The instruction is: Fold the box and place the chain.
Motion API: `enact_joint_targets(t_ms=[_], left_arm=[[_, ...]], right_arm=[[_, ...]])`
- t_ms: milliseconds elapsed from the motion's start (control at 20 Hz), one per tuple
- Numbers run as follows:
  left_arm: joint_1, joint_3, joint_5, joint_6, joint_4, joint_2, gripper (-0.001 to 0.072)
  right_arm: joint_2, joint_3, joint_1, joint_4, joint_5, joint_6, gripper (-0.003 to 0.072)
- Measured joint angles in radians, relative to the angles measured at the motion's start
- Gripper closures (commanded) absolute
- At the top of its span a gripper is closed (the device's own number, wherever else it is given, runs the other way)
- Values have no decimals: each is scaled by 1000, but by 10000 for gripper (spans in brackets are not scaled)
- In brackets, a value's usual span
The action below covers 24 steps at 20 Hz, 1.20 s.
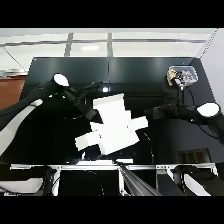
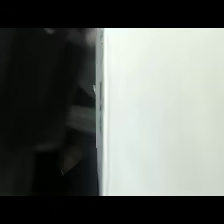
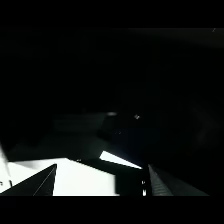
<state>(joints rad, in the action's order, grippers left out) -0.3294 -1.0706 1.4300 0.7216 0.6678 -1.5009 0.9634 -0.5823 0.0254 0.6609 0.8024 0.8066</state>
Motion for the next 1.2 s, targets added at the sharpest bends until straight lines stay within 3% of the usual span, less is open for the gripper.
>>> enact_joint_targets(t_ms=[200, 400, 750, 1000, 1200], left_arm=[[-22, 137, -267, -249, 6, 170, 679], [-45, 188, -439, -548, -15, 180, 680], [-95, 146, -534, -831, 20, 74, 679], [-104, 114, -537, -862, 63, 13, 679], [-106, 109, -533, -869, 71, 1, 679]], right_arm=[[0, -35, -15, 30, -87, -30, 39], [0, -45, -18, 24, -172, -58, 39], [0, -44, 22, 54, -64, -207, 39], [4, -13, 153, 66, 19, -351, 38], [30, 27, 291, 130, -5, -409, 38]])
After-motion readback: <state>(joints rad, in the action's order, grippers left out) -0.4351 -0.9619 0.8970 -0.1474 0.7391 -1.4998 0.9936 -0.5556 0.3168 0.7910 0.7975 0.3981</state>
